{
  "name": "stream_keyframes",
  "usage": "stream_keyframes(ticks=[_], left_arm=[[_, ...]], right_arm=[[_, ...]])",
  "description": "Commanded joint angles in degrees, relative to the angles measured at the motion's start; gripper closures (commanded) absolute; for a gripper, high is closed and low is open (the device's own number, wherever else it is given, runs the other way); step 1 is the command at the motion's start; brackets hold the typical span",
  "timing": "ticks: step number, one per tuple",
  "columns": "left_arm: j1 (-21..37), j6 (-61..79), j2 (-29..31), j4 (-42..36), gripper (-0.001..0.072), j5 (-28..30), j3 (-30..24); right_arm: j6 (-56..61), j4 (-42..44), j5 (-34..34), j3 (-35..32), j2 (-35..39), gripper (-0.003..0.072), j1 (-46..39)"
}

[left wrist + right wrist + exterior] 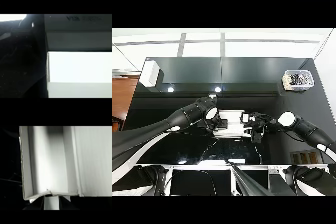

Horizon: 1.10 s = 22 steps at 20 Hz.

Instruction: Fold the box and place the chain.

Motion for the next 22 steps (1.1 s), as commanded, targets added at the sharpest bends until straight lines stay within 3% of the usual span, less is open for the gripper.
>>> stream_keyframes(ticks=[1, 7, 9, 10, 11, 12, 13, 14, 15, 16, 17, 19, 22], left_arm=[[0.04, -0.07, 0.02, -0.02, 0.0686, 0.15, 0.02], [0.04, -0.09, 0.02, -0.02, 0.0686, 0.33, 0.02], [0.04, -0.09, 0.02, -0.04, 0.0686, 0.31, 0.02], [0.04, -0.09, 0.02, -0.04, 0.0685, 0.31, 0.02], [0.04, -0.09, 0.02, -0.02, 0.0686, 0.31, 0.02], [0.04, -0.09, 0.02, -0.04, 0.0686, 0.31, 0.02], [0.04, -0.09, 0.02, -0.04, 0.0686, 0.33, 0.02], [0.04, -0.09, 0.02, -0.04, 0.0686, 0.31, 0.02], [0.04, -0.09, 0.02, -0.04, 0.0686, 0.31, 0.02], [0.04, -0.09, 0.02, -0.04, 0.0686, 0.31, 0.02], [0.04, -0.09, 0.02, -0.04, 0.0686, 0.31, 0.02], [0.04, -0.09, 0.02, -0.04, 0.0686, 0.33, 0.02], [0.04, -0.09, 0.02, -0.04, 0.0685, 0.37, 0.02]], right_arm=[[0.46, 5.70, 1.77, 0.02, -0.48, 0.0485, 0.17], [3.34, 8.74, -0.48, -0.02, -3.74, 0.0487, 0.96], [6.01, 8.04, -0.48, -0.02, -3.72, 0.0534, 0.98], [6.67, 8.07, -0.72, -0.02, -3.72, 0.0311, 0.98], [6.67, 7.98, -0.63, -0.02, -3.72, 0.0250, 0.96], [6.71, 7.98, -0.50, 0.00, -3.72, 0.0422, 0.98], [7.32, 8.04, -0.72, -0.02, -3.72, 0.0391, 0.98], [7.98, 8.07, -0.96, -0.02, -3.72, 0.0294, 0.98], [8.24, 7.98, -0.92, -0.02, -3.72, 0.0302, 0.98], [9.29, 8.00, -0.74, 0.02, -3.69, 0.0431, 0.98], [11.08, 7.91, -0.44, 0.04, -3.52, 0.0648, 0.96], [19.17, 6.21, 1.40, 0.35, -1.88, 0.0674, 0.52], [37.77, 0.07, 12.81, 3.26, 4.42, 0.0674, -4.74]])
